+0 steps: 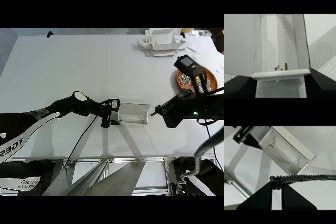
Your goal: Fold the box and place the chain.
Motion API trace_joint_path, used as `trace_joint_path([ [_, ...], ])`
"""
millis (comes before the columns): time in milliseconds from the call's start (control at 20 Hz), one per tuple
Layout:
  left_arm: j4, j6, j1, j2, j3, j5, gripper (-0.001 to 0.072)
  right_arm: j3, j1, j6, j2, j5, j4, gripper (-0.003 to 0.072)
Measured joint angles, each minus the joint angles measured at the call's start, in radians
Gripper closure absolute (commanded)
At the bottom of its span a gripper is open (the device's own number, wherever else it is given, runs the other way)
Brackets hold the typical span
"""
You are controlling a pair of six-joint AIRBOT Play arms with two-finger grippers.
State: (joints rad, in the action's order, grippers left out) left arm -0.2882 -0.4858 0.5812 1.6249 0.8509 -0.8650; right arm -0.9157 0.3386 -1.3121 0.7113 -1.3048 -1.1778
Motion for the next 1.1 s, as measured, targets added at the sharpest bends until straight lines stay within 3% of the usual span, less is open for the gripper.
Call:
trace_joint_path([
  [300, 0.0, 0.0, 0.0, 0.0, 0.0, 0.0, 0.0625, 0.169, 0.01, 0.053, 0.025, 0.183, 0.08, 0.0665],
  [550, 0.0, 0.0, 0.0, 0.0, 0.0, 0.0, 0.0625, 0.23, 0.01, 0.093, 0.121, 0.28, 0.122, 0.0665],
  [800, 0.0, 0.0, 0.0, 0.0, 0.0, 0.0, 0.0625, 0.246, 0.01, 0.105, 0.246, 0.308, 0.132, 0.0661],
  [900, 0.0, 0.0, 0.0, 0.0, 0.0, 0.0, 0.0625, 0.248, 0.01, 0.106, 0.284, 0.307, 0.134, 0.0562],
  [1100, 0.0, 0.0, 0.0, 0.0, 0.0, 0.0, 0.0625, 0.25, 0.01, 0.108, 0.319, 0.286, 0.135, 0.0544],
])
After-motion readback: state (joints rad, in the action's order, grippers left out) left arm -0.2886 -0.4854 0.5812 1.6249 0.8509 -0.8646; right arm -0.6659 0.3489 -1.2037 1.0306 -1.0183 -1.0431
